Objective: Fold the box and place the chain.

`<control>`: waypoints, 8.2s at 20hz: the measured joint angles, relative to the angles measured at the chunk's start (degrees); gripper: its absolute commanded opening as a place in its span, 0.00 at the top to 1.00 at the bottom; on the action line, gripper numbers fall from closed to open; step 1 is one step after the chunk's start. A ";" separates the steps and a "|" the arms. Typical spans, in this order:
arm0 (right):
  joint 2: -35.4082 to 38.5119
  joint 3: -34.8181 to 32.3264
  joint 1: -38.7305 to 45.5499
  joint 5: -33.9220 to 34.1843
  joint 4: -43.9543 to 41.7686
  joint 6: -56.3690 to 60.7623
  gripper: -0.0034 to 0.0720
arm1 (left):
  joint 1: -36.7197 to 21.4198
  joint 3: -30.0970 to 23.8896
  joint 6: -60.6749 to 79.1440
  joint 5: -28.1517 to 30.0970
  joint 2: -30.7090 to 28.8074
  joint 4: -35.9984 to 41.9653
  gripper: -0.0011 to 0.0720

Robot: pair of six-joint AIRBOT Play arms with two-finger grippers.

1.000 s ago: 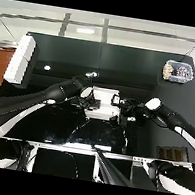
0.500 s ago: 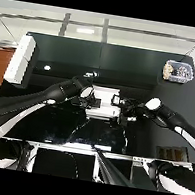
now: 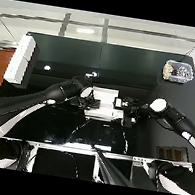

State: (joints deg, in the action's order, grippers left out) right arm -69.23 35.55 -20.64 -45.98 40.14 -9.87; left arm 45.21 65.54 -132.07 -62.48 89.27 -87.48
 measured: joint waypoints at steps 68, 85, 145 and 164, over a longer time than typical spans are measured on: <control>-11.85 -2.23 22.03 -20.76 -14.43 59.36 0.72 | -0.02 0.02 0.15 -1.03 0.00 -0.07 0.95; -12.17 14.25 6.10 -20.74 -2.60 82.84 0.33 | 0.00 0.00 0.17 -1.01 0.00 -0.07 0.95; -11.56 26.03 -20.46 -18.80 46.90 137.59 0.55 | -0.04 0.02 0.31 -1.09 0.00 -0.15 0.95; -13.57 32.76 25.40 8.26 72.85 138.25 0.03 | -0.04 0.02 0.17 -0.92 0.00 -0.22 0.95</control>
State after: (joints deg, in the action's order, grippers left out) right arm -82.81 68.31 4.75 -37.71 112.99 128.38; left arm 45.17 65.56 -131.90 -63.40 89.27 -87.70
